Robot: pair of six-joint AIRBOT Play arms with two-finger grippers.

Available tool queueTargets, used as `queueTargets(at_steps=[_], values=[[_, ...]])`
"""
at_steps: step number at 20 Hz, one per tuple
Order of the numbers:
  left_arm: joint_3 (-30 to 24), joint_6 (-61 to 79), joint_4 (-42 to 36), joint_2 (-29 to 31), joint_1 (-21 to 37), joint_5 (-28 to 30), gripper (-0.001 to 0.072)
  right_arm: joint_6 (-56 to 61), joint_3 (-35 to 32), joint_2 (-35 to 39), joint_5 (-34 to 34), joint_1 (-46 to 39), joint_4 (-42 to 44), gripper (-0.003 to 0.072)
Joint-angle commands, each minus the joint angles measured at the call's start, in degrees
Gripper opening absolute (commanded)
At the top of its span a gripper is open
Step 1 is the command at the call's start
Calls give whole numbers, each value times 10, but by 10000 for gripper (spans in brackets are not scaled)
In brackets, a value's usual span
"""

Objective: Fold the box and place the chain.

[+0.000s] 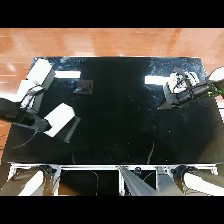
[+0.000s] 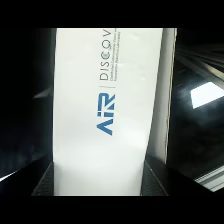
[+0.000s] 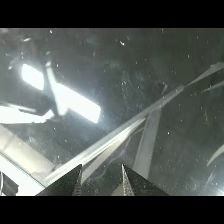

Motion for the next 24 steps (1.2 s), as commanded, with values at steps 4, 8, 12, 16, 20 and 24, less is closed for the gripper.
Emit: queueTargets(at_steps=[4,8,12,16,20,24], values=[[-31,16,32,24,274,-35,14,2,0,0,-19,15,5,336],[-30,37,45,6,316,-89,14,13,0,0,-19,20,6,336],[-30,37,102,-12,316,-131,14,29,0,0,-19,20,6,336],[-29,42,108,-38,316,-165,14,35,0,0,-19,20,6,336],[-23,46,122,-47,316,-198,14,41,0,0,-19,20,6,336],[-5,46,125,-61,318,-207,15,43,0,0,-19,20,6,336]])
